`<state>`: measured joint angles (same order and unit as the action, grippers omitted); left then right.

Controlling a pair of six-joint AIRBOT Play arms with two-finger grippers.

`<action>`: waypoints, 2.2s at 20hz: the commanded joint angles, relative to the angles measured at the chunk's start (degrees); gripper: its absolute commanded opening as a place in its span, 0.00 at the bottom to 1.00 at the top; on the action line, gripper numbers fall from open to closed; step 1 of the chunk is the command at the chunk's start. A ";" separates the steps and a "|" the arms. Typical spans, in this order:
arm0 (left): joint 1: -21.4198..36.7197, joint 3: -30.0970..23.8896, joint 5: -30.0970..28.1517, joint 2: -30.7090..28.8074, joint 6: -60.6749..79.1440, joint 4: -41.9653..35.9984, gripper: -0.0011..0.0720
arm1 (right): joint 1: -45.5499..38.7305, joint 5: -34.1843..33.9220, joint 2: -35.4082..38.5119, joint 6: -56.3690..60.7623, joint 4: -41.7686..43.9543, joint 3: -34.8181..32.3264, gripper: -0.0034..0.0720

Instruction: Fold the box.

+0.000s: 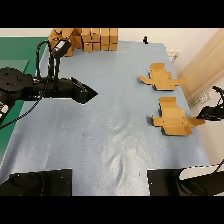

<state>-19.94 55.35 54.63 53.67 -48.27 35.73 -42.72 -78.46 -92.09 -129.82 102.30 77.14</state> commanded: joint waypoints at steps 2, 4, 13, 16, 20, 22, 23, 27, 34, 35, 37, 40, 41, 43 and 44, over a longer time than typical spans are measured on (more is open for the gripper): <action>0.02 -0.02 0.44 -0.04 -0.92 -0.02 0.66 | -0.07 0.39 -1.33 -1.84 -0.02 0.04 0.49; 0.04 0.00 1.44 -0.04 -1.33 0.00 0.66 | -0.04 -0.33 -1.33 -1.79 0.33 0.02 0.46; 0.07 0.04 1.95 -0.17 -2.38 -0.02 0.66 | 5.25 -11.45 12.37 15.72 10.73 0.04 0.05; 0.50 0.04 2.34 -0.17 -5.70 0.00 0.66 | 11.10 -17.59 24.11 26.58 19.65 0.04 0.05; 5.88 0.04 4.70 -0.17 -6.51 0.00 0.66 | 22.47 -21.92 38.34 37.94 29.42 0.02 0.05; 11.02 0.04 5.51 -0.15 -6.47 0.00 0.66 | 28.76 -18.67 42.75 41.75 35.28 -1.09 0.05; 14.03 0.04 6.03 -0.11 -6.47 0.07 0.66 | 31.98 -16.37 44.09 40.85 40.28 -2.86 0.05; 23.93 0.02 8.63 0.92 -6.19 0.24 0.66 | 46.34 -1.55 45.83 34.73 43.25 -17.29 0.05; 25.66 0.02 16.61 9.03 0.59 -1.07 0.66 | 56.94 27.08 39.41 12.83 43.19 -46.47 0.05; 25.64 0.00 17.07 10.95 2.16 -2.10 0.66 | 57.46 29.20 37.48 10.32 43.23 -48.00 0.05; 25.24 -0.02 18.18 15.54 5.53 -5.27 0.66 | 57.92 32.17 33.53 5.11 43.21 -49.05 0.05; 24.11 -0.02 21.22 23.61 11.13 -10.93 0.66 | 60.39 39.26 30.99 -1.22 43.17 -49.07 0.05; 23.50 0.00 22.38 26.49 12.48 -12.24 0.66 | 61.29 42.23 30.99 -2.80 43.17 -49.07 0.05; 22.05 0.00 22.56 31.41 14.60 -12.52 0.66 | 62.60 46.99 30.99 -3.17 43.17 -49.07 0.05; 21.33 0.00 22.60 33.46 14.86 -12.55 0.66 | 62.95 47.98 30.99 -3.10 43.19 -49.07 0.05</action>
<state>2.90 55.35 75.53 80.88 -37.15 25.41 18.52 -37.87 -60.31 -129.60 145.62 28.58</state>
